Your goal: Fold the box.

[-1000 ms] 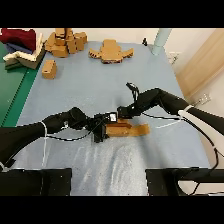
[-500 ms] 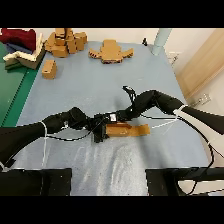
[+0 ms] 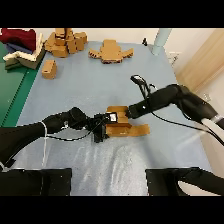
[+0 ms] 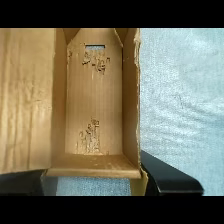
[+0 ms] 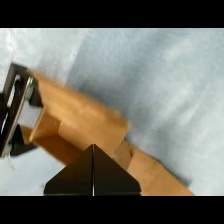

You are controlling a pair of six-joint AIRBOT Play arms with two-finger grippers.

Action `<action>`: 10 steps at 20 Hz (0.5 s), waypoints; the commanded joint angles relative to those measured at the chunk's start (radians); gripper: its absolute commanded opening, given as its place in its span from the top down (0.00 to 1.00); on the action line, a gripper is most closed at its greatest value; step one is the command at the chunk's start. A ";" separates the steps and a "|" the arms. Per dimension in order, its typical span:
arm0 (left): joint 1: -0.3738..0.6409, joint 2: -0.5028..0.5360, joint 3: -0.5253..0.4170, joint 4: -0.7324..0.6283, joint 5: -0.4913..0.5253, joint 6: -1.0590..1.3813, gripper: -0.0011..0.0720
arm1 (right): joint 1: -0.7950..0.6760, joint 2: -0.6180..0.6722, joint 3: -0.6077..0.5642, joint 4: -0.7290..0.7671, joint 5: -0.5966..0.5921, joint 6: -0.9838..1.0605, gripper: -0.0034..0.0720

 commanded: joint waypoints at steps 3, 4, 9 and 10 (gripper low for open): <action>0.000 0.000 0.000 0.000 0.000 0.000 0.54 | 0.002 0.263 -0.166 0.018 -0.224 -0.263 0.81; 0.000 0.000 0.000 0.000 0.000 0.000 0.54 | 0.002 0.292 -0.186 -0.014 -0.237 -0.274 0.54; 0.000 0.000 0.000 0.000 0.000 0.000 0.54 | 0.002 0.271 -0.246 -0.158 -0.101 -0.581 0.26; -0.001 0.000 0.000 0.000 0.000 0.000 0.54 | 0.002 0.243 -0.245 -0.158 -0.063 -0.649 0.26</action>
